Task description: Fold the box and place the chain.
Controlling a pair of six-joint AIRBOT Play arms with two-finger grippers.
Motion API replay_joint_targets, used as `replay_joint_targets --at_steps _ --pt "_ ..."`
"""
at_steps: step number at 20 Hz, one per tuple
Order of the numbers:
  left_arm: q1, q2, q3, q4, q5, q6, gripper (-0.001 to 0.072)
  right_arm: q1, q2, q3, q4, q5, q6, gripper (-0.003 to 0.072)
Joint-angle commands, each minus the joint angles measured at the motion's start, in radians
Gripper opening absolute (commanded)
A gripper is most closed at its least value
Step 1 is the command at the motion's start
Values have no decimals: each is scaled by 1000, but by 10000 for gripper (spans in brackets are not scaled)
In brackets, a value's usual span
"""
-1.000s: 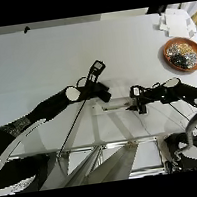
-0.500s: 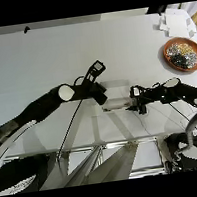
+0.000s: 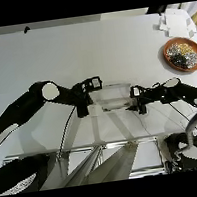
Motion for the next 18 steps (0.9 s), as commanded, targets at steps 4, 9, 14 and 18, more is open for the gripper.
replay_joint_targets --at_steps 4,9,14,18 --pt "5 -116 -1 -57 -45 120 3 0 0 0 0 1 0 417" --pt "5 -170 -1 -74 -39 143 3 0 0 0 0 1 0 417" --pt "5 -234 -1 -66 -12 143 11 0 0 0 0 1 0 417" --pt "5 -247 -1 -66 17 143 95 0 0 0 0 1 0 417"
